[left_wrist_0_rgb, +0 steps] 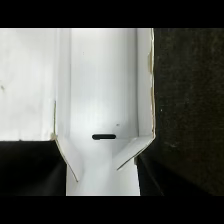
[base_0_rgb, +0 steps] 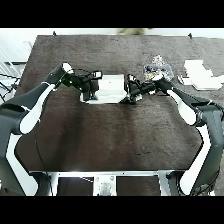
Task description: Fold the box and place the chain.
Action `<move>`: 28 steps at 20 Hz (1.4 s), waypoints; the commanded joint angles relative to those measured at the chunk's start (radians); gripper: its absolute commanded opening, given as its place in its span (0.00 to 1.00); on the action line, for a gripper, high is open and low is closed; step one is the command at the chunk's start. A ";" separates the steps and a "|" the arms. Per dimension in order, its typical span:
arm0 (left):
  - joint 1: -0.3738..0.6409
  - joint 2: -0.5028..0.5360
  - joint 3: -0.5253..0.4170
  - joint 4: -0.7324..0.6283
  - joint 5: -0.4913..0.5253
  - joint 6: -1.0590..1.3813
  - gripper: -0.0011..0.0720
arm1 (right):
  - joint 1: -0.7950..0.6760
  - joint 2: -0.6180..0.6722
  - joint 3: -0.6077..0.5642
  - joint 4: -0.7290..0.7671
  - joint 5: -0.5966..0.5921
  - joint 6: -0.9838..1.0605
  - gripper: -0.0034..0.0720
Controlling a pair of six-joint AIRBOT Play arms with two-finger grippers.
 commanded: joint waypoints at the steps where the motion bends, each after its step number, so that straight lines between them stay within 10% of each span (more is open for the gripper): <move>1: -0.006 -0.001 0.000 0.001 0.007 0.008 0.69 | 0.000 0.000 0.000 0.000 0.000 0.000 0.82; 4: -0.006 -0.001 0.000 0.000 0.006 0.008 0.68 | 0.000 0.000 0.000 0.000 0.000 0.000 0.82; 6: -0.006 -0.001 0.000 0.000 0.005 0.027 0.41 | 0.000 0.000 0.000 0.000 0.000 0.000 0.82; 18: -0.006 -0.032 0.000 -0.171 0.006 0.099 0.41 | 0.000 0.000 0.000 0.000 0.000 0.000 0.82; 21: -0.006 -0.032 0.000 -0.187 0.013 0.105 0.46 | 0.000 0.000 0.000 0.000 0.000 0.000 0.82; 23: -0.006 -0.032 0.000 -0.187 0.013 0.105 0.70 | 0.000 0.000 0.000 0.000 0.000 0.000 0.82; 28: -0.006 -0.032 0.000 -0.187 0.004 0.105 0.70 | 0.000 0.000 0.000 0.000 0.000 0.000 0.82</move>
